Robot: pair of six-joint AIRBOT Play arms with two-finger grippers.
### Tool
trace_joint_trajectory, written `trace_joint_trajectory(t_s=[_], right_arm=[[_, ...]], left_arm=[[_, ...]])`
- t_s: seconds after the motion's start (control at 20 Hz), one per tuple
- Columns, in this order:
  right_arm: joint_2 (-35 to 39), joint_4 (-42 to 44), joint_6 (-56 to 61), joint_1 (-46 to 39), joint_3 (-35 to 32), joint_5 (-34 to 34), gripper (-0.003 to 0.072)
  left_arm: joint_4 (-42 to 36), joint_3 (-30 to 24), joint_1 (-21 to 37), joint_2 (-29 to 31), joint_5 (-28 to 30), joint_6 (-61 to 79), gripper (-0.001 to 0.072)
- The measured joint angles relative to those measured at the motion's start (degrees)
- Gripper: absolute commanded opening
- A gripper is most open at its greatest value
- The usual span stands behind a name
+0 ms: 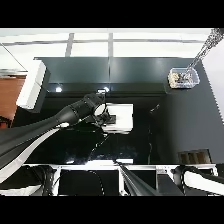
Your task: Fold the box and place the chain.
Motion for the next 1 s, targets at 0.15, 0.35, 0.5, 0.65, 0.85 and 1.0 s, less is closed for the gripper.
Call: trace_joint_trajectory(t_s=[0.15, 0.35, 0.5, 0.65, 0.85, 1.0], right_arm=[[6.9, 6.8, -2.5, 0.0, -3.2, 2.7, 0.0011], [12.7, 14.0, -4.7, 1.9, -5.1, 8.3, 0.0011], [14.6, 17.6, -6.1, 5.7, -6.5, 12.7, 0.0012], [15.4, 19.3, -6.7, 11.0, -10.7, 16.1, 0.0012], [15.8, 21.2, -7.2, 17.2, -19.9, 17.3, 0.0014], [15.9, 26.2, -9.2, 21.3, -28.9, 15.1, 0.0014]], left_arm=[[-0.7, 0.0, 0.0, 0.0, 0.0, 0.0, 0.0032], [-1.2, 0.0, 0.0, 0.0, 0.1, 0.0, 0.0032], [-1.3, 0.0, 0.0, 0.0, 0.1, 0.0, 0.0032], [-1.4, 0.0, 0.0, 0.0, 0.1, 0.0, 0.0031], [-1.4, 0.0, 0.0, 0.0, 0.1, 0.0, 0.0032], [-1.4, 0.0, 0.0, 0.0, 0.1, 0.0, 0.0032]])
